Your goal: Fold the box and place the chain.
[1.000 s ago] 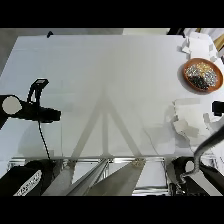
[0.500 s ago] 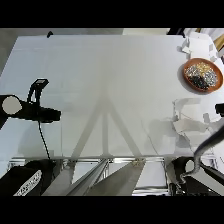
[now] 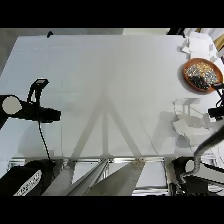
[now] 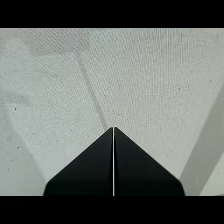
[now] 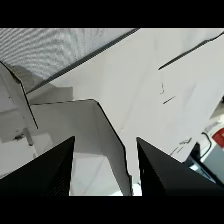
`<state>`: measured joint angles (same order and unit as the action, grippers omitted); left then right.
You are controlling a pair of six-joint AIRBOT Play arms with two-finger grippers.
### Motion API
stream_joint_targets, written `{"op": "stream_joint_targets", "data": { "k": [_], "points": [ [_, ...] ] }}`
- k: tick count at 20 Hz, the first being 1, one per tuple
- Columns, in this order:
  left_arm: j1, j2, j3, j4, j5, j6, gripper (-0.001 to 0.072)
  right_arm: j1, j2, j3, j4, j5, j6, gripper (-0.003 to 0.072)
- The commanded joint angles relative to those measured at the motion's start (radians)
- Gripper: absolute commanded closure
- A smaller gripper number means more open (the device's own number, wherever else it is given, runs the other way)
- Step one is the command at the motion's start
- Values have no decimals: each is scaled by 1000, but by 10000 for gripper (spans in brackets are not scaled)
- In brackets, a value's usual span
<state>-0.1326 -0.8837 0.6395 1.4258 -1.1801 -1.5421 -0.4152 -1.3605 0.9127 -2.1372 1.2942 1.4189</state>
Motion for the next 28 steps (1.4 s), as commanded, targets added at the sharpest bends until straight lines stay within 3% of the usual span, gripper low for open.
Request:
{"op": "stream_joint_targets", "data": {
  "k": [1, 3, 6, 8, 9, 13, 17, 23, 26, 28],
  "points": [
    [0, 1, 0, 0, 0, 0, 697, -20, -36, 0, -22, 24, 24, 292],
    [0, 1, 0, 0, 0, 0, 697, -34, -36, 0, -32, 34, 34, 302],
    [0, 1, 0, 0, 0, 0, 697, -42, -36, 0, -32, 46, 50, 434],
    [0, 1, 0, 0, 0, 0, 697, -40, -33, 0, -23, 51, 43, 626],
    [0, 1, 0, 0, 0, 0, 697, -35, -24, 0, -10, 55, 21, 672],
    [0, 1, 0, 0, 1, 0, 697, 46, 98, 0, 142, -11, -52, 673],
    [0, 1, 0, 0, 0, 0, 697, 156, 293, -31, 607, -141, -134, 673],
    [0, 1, 0, 0, 0, 0, 697, 397, 502, -332, 911, -377, -138, 673],
    [0, 1, 0, 0, 0, 0, 697, 550, 537, -457, 1040, -520, -129, 673],
    [0, 1, 0, 0, 0, 0, 697, 669, 537, -498, 1039, -597, -62, 673]
  ]
}}
